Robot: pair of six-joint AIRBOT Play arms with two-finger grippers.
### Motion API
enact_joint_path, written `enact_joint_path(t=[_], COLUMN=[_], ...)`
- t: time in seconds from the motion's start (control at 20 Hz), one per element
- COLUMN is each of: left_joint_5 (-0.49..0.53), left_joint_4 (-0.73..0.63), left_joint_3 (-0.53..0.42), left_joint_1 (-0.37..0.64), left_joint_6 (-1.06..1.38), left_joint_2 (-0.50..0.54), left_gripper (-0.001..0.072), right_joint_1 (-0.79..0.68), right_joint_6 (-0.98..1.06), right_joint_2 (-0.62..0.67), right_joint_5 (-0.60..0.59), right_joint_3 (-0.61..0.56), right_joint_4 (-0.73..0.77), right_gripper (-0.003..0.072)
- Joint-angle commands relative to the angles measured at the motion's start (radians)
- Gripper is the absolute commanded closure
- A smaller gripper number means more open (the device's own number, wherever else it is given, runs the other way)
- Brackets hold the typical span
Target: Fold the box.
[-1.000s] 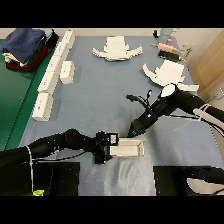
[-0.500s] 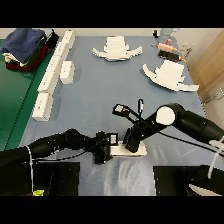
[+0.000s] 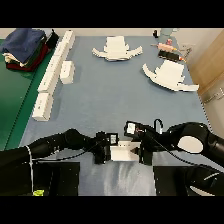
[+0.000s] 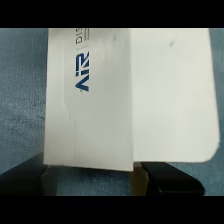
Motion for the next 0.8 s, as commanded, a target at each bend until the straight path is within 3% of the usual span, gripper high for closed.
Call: enact_joint_path(t=[0.0,0.05,0.15,0.25,0.45,0.75], left_joint_5=[0.000,0.000,0.000,0.000,0.000,0.000], left_joint_4=[0.000,0.000,0.000,0.000,0.000,0.000], left_joint_3=[0.001,0.001,0.001,0.001,0.001,0.001], left_joint_1=[0.000,0.000,0.000,0.000,0.000,0.000], left_joint_6=[0.000,0.000,0.000,0.000,0.000,0.000], left_joint_2=[0.000,0.000,0.000,0.000,0.000,0.000], left_gripper=[0.0244,0.0243,0.0243,0.0243,0.0243,0.0243], right_joint_1=[0.032,0.041,0.059,0.062,0.062,0.064], right_joint_6=[-0.088,-0.118,-0.185,-0.218,-0.227,-0.233], right_joint_2=[0.050,0.049,0.048,0.041,0.019,0.009], right_joint_5=[0.026,0.026,0.024,0.025,-0.011,-0.021], right_joint_3=[-0.027,-0.027,-0.033,-0.043,-0.056,-0.057], right_joint_4=[-0.017,-0.019,-0.022,-0.032,-0.113,-0.111], right_gripper=[0.0275,0.0199,0.0159,0.0057,0.0057,0.0062])
